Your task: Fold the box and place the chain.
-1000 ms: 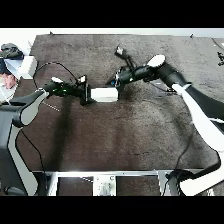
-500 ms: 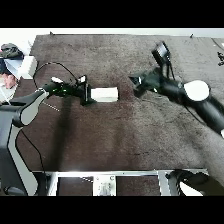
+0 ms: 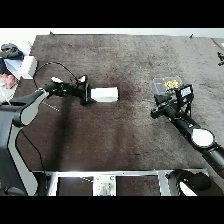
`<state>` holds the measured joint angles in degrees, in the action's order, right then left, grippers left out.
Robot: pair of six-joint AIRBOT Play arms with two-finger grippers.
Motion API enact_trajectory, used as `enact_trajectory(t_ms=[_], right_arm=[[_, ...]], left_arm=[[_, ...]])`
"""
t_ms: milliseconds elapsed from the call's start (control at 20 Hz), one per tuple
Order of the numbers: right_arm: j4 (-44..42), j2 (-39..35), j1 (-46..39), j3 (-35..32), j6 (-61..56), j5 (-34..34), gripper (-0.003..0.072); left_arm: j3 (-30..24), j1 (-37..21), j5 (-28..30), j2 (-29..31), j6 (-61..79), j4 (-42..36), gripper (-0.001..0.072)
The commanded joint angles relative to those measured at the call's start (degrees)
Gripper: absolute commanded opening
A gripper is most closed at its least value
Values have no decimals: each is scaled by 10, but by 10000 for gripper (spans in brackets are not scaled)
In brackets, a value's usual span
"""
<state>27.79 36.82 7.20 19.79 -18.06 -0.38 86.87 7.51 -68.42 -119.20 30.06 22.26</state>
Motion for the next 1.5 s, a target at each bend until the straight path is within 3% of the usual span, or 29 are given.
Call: enact_trajectory(t_ms=[0, 50, 100, 150, 350, 450, 550, 700, 800, 1050, 1150, 1300, 1450], right_arm=[[0, -11, 0, -20, 0, -18, -21], [0, -11, 0, -20, 0, -18, -21], [0, -11, 0, -20, 0, -18, -21], [0, -11, 0, -20, 0, -18, -20], [0, -11, 0, -19, 0, -19, -21], [0, -11, 0, -19, 0, -18, -21], [0, -11, 0, -19, 0, -18, -20], [0, -11, 0, -19, 0, -18, -20], [0, -11, 0, -19, 0, -18, -21], [0, -11, 0, -19, 0, -18, -21], [0, -11, 0, -19, 0, -18, -21], [0, -11, 0, -19, 0, -18, -21], [0, -11, 0, -19, 0, -18, -21]], left_arm=[[0, -1, 5, 0, 0, -16, 465], [0, -1, 4, 0, -1, -17, 464], [0, -1, 3, 1, -18, -18, 289], [1, -1, 2, 5, -31, -17, 25], [22, -3, 35, 47, -97, -21, 9], [23, -17, 118, 95, -148, -21, 7], [23, -42, 238, 146, -211, -21, 6], [10, -110, 315, 211, -325, -17, 5], [-33, -168, 313, 258, -381, -17, 5], [-233, -351, 309, 395, -402, -12, 5], [-297, -414, 288, 436, -379, 28, 5], [-371, -485, 290, 460, -378, 50, 6], [-411, -496, 306, 455, -365, 84, 6]])
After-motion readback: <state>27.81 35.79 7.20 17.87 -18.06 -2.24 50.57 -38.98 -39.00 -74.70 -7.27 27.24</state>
